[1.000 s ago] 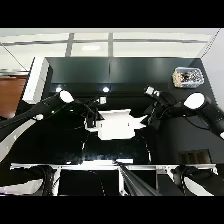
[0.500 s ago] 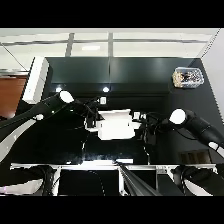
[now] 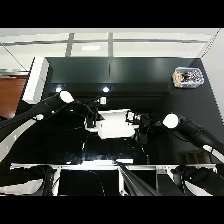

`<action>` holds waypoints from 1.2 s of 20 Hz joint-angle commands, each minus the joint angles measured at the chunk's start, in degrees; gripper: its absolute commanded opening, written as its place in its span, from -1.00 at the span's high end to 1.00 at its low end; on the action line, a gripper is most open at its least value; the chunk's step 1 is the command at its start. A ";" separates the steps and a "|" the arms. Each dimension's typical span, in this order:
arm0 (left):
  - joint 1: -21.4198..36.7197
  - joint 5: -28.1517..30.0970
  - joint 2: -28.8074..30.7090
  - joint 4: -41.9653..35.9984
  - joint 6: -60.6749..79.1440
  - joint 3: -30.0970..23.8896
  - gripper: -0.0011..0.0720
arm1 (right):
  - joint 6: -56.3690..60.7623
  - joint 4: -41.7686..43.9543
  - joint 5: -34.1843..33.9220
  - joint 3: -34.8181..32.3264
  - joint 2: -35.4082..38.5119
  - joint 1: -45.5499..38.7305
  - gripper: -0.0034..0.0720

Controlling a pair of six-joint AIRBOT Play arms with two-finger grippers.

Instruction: Fold the box and place the chain.

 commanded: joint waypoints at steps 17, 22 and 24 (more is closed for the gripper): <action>-0.04 0.07 -0.02 0.00 0.02 0.04 0.89 | -22.01 11.54 -2.91 4.04 0.13 -3.87 -1.00; -0.04 0.26 -0.02 0.00 0.15 0.04 0.90 | -26.40 15.89 -2.99 4.07 -2.36 -6.45 -1.00; -0.04 0.24 -0.02 0.00 0.81 0.04 0.90 | -26.43 16.70 -2.75 4.09 -2.36 -8.20 -1.00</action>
